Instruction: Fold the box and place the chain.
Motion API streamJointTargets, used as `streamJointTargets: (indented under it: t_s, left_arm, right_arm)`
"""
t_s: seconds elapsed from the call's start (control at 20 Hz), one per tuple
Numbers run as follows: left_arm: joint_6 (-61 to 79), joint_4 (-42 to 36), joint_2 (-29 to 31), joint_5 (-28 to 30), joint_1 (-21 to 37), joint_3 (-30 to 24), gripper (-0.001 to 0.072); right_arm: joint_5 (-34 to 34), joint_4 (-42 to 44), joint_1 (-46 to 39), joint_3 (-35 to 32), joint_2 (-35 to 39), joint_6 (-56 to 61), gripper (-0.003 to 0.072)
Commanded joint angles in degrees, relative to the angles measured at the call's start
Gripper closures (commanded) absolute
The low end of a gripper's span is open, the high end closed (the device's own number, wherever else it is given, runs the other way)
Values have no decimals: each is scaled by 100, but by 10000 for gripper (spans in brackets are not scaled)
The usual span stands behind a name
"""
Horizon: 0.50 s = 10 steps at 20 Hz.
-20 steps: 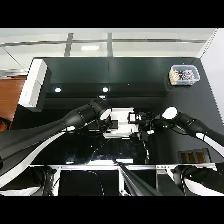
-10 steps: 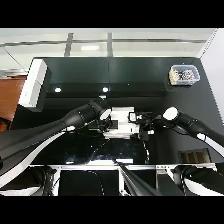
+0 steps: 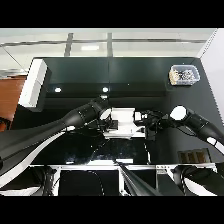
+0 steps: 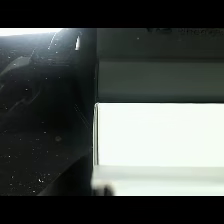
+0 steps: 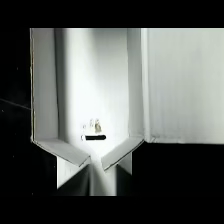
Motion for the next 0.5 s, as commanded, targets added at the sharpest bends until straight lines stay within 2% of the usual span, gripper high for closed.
streamJointTargets:
  t_s: [0.0, 0.4, 0.45]
  left_arm:
    - [13, -15, 0, 11, 0, 7, 687]
    - [11, -17, 0, 11, 0, 7, 687]
    - [11, -17, 0, 11, 0, 7, 687]
  right_arm:
    - [-20, 407, 109, 4, -42, -195, 572]
    - [-374, 1207, 437, 4, -433, -162, 571]
    - [-361, 1209, 439, 4, -433, -105, 541]
